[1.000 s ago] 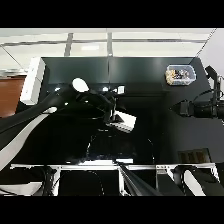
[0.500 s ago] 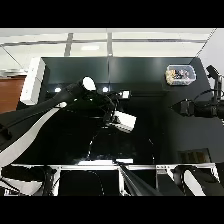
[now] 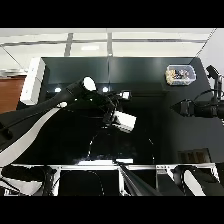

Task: Fold the box and place the chain.

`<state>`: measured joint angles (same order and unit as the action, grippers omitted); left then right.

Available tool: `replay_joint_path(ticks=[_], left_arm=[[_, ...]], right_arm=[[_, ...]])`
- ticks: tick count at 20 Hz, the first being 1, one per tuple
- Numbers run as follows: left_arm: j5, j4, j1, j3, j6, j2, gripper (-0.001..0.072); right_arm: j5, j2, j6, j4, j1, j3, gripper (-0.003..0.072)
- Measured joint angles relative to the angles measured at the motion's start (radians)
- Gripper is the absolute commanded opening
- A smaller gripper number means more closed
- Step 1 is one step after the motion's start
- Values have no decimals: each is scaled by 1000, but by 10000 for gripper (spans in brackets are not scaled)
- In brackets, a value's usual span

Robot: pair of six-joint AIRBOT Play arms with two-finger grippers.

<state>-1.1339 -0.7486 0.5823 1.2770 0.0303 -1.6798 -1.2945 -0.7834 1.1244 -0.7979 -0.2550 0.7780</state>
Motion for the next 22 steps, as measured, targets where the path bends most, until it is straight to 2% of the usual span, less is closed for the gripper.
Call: replay_joint_path(ticks=[6, 7, 9, 13, 17, 20, 22], left_arm=[[68, -82, 36, 0, -2, -13, 704], [90, -94, 45, 0, -3, -16, 645], [113, -114, 59, 1, 24, -17, 334], [85, -191, 55, 33, 309, 21, 328], [-17, -351, -26, 46, 673, 147, 329], [-102, -469, -142, -9, 921, 270, 330], [-133, -531, -245, -103, 1036, 364, 332]], right_arm=[[6, 0, 0, -2, 0, 0, 14], [7, 0, 0, -2, 0, 0, 13], [11, 0, 0, -2, 0, 0, 14], [14, 0, 0, -15, 0, 0, 14], [16, 0, 0, -22, 0, 0, 14], [14, 0, 0, -24, 0, 0, 14], [14, 0, 0, -27, 0, 0, 14]])
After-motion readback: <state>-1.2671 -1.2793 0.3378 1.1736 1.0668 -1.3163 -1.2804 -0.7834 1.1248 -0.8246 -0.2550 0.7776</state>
